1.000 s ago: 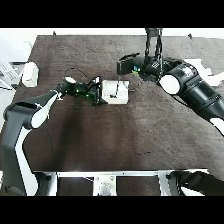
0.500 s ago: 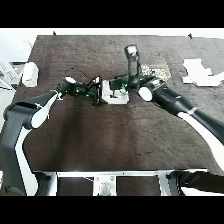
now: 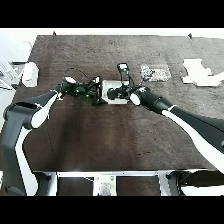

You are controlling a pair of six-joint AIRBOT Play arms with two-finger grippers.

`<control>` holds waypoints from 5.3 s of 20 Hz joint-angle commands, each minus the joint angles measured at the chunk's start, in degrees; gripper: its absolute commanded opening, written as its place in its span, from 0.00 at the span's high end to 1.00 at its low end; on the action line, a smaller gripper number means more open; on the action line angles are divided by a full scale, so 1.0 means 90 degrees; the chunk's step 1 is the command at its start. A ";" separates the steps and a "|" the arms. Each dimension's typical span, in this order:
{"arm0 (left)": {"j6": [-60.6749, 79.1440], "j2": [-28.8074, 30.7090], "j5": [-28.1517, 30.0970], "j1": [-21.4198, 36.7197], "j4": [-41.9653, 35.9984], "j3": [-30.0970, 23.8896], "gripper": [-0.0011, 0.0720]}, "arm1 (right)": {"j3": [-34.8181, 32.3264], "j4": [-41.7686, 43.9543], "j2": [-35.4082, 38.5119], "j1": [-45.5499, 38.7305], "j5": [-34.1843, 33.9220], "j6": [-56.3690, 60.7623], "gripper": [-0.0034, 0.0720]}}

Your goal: Fold the box and place the chain.

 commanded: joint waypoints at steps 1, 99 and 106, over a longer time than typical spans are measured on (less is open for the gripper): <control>0.0000 0.0005 0.0002 0.0005 0.0002 0.0002 0.42 | -0.0005 -0.0192 0.0435 -0.0347 0.0425 -0.0260 0.24; 0.0002 0.0005 -0.0012 0.0005 0.0002 0.0002 0.42 | -0.0313 0.0583 -0.0325 -0.0289 -0.0510 -0.1076 0.49; 0.0000 0.0005 -0.0005 0.0005 0.0002 0.0002 0.42 | -0.0289 0.0583 0.0595 -0.1702 -0.0311 -0.1032 0.44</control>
